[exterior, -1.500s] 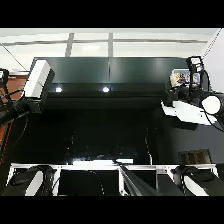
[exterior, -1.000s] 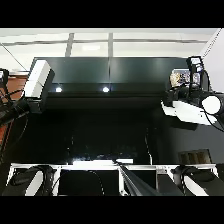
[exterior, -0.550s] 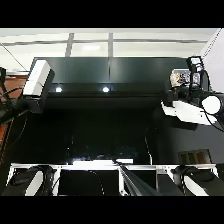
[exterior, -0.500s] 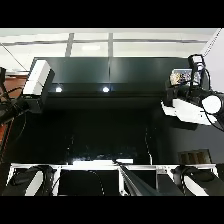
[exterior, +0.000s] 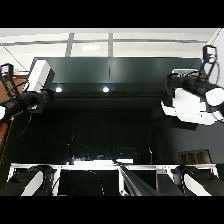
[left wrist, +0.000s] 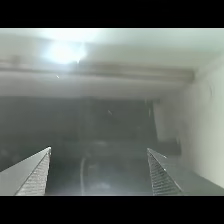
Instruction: Fold the box and place the chain.
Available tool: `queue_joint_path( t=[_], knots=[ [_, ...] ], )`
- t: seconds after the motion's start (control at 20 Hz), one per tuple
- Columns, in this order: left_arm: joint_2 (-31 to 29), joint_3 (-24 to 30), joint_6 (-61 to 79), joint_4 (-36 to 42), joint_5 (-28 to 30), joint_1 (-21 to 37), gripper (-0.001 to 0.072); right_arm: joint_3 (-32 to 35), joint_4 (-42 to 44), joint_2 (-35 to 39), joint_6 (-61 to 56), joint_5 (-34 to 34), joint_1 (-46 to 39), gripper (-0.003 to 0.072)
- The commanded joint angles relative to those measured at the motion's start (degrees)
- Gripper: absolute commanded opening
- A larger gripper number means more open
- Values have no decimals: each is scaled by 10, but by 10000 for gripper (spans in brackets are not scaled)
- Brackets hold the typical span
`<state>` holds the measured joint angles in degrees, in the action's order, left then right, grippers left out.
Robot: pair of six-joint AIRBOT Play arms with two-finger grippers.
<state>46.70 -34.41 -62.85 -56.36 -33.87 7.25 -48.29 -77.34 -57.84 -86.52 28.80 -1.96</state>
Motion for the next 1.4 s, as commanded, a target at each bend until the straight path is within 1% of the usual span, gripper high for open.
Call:
queue_joint_path(
  t=[0.0,0.05,0.1,0.15,0.2,0.25,0.3,0.35,0.4,0.5,0.6,0.7,0.8,0.9,0.95,1.0,1.05,1.1,1.15,1.2,1.25,1.35],
  knots=[
    [14,-10,13,-21,-38,-7,710,-61,-228,-10,-94,126,-157,717],
    [15,-10,13,-24,-42,-7,710,-70,-243,-13,-111,123,-229,717],
    [16,-10,13,-24,-44,-7,710,-73,-230,-22,-131,119,-310,717],
    [16,-10,13,-24,-44,-7,710,-73,-194,-34,-144,119,-381,717],
    [16,-10,13,-23,-44,-7,710,-73,-118,-54,-140,120,-451,717],
    [16,-10,13,-24,-43,-7,710,-75,-22,-78,-92,124,-502,717],
    [16,-10,14,-27,-38,-7,710,-85,99,-111,22,148,-539,717],
    [16,-10,19,-31,-36,-7,710,-104,194,-150,126,195,-559,716],
    [16,-10,31,-32,-40,-7,710,-136,239,-195,180,260,-568,716],
    [16,-10,43,-32,-38,-7,710,-212,213,-283,185,374,-563,716],
    [16,-10,45,-32,-39,-7,710,-273,173,-347,219,456,-548,716],
    [16,-10,45,-32,-39,-7,710,-312,156,-389,251,491,-531,716],
    [16,-10,45,-32,-38,-7,709,-319,154,-407,290,497,-511,716],
    [16,-10,45,-32,-38,-7,709,-319,135,-415,301,504,-495,714],
    [16,-10,45,-32,-38,-7,710,-319,127,-414,307,511,-490,627],
    [16,-10,45,-32,-38,-7,709,-320,122,-414,308,520,-487,410],
    [16,-10,45,-32,-39,-7,709,-320,123,-413,308,527,-485,177],
    [16,-10,45,-32,-41,-7,709,-320,126,-412,308,543,-483,35],
    [16,-10,45,-32,-43,-7,710,-320,132,-410,308,567,-483,19],
    [16,-10,45,-32,-43,-7,709,-319,144,-403,308,587,-479,19],
    [16,-10,45,-32,-43,-7,708,-311,170,-387,308,593,-475,19],
    [16,-10,45,-32,-43,-7,708,-273,220,-339,317,581,-466,18]
  ],
)
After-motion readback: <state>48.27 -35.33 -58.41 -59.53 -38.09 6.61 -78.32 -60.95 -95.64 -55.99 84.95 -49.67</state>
